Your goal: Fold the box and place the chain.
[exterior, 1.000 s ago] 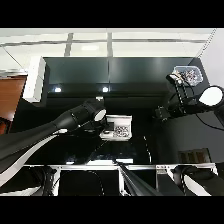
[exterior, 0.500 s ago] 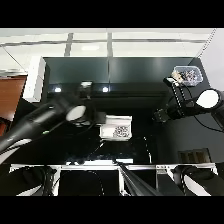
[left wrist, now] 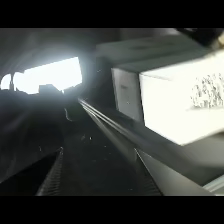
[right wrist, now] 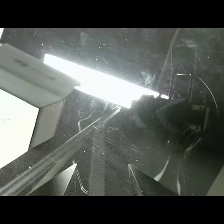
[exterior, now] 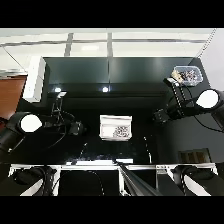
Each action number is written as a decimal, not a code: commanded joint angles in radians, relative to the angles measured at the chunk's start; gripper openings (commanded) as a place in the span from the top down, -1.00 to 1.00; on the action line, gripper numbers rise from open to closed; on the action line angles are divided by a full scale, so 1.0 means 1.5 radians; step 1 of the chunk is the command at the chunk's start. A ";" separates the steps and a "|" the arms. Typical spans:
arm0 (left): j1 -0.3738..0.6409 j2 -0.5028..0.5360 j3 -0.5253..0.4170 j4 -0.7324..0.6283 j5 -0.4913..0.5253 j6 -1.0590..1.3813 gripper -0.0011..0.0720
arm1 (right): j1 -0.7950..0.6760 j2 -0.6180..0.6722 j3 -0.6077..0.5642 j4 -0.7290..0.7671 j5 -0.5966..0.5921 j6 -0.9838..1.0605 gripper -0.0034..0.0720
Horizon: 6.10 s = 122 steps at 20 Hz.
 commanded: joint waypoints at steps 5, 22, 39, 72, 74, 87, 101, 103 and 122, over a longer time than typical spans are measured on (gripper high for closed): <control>0.024 -0.040 -0.041 -0.102 0.075 0.659 -1.00 | 0.001 0.000 0.000 -0.002 0.047 0.037 -0.09; -0.045 -0.249 -0.034 -0.427 0.156 1.180 -1.00 | 0.001 0.000 0.000 0.013 0.022 0.043 -0.08; -0.093 -0.264 -0.020 -0.423 0.180 1.220 -0.97 | 0.001 0.000 0.000 0.022 -0.033 0.044 -0.08; -0.093 -0.264 -0.020 -0.428 0.186 1.217 0.01 | 0.206 -0.095 -0.019 0.243 -0.105 -0.745 -0.96; -0.093 -0.264 -0.020 -0.428 0.186 1.217 0.00 | 0.212 -0.095 -0.022 0.244 -0.126 -0.745 -0.96; -0.093 -0.264 -0.020 -0.428 0.186 1.217 0.01 | 0.222 -0.106 -0.025 0.243 -0.105 -0.752 0.28; -0.093 -0.264 -0.020 -0.428 0.186 1.217 0.00 | 0.224 -0.103 -0.044 0.216 -0.085 -0.634 -0.08; -0.093 -0.264 -0.020 -0.428 0.186 1.217 0.00 | 0.204 -0.067 -0.035 0.203 -0.062 -0.516 -0.08; -0.093 -0.264 -0.020 -0.428 0.185 1.217 0.00 | 0.231 -0.178 -0.087 0.350 -0.185 -0.139 0.87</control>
